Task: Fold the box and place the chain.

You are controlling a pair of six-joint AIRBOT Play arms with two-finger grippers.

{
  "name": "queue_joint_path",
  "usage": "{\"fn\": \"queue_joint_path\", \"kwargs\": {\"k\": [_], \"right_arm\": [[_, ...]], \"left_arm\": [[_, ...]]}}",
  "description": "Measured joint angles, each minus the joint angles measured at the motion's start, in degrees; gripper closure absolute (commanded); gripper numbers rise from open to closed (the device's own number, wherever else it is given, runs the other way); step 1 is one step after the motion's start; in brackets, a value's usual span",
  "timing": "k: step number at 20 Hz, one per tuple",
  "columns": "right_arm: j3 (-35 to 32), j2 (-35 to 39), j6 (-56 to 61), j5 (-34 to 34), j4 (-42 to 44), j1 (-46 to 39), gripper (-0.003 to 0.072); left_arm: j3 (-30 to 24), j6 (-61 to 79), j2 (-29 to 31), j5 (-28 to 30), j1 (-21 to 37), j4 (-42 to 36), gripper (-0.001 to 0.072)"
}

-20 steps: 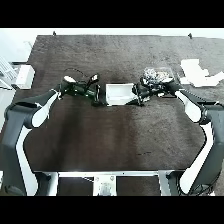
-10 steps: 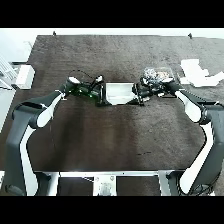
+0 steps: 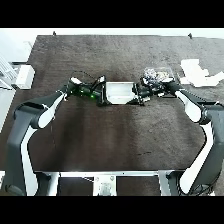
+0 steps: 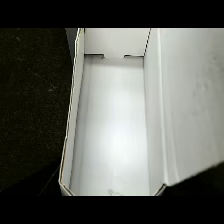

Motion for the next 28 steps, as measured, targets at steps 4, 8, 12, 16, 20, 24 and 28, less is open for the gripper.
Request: {"fn": "queue_joint_path", "kwargs": {"k": [4,8,12,16,20,24,28], "right_arm": [[0.0,0.0,0.0,0.1,0.0,0.0,0.0137],[0.0,0.0,0.0,0.1,0.0,0.0,0.0137],[0.0,0.0,0.0,0.1,0.0,0.0,0.0137],[0.0,0.0,-0.1,0.1,0.0,0.0,0.0136],[0.0,0.0,-0.1,0.1,0.0,0.0,0.0137],[0.0,0.0,-0.1,0.1,0.0,0.0,0.0137],[0.0,0.0,-0.1,0.1,0.0,0.0,0.0137]], "left_arm": [[0.0,0.0,0.0,0.0,0.0,-0.2,0.0181],[0.0,0.0,0.0,0.0,0.0,-0.1,0.0181],[0.0,0.1,0.0,0.2,0.0,0.0,0.018],[0.0,0.4,0.0,0.6,0.0,0.1,0.0179],[0.0,0.4,0.0,1.2,-0.1,0.1,0.0179],[0.0,0.5,0.0,1.4,-0.1,0.1,0.0179],[0.0,0.4,0.0,1.5,-0.1,0.1,0.0179]]}}
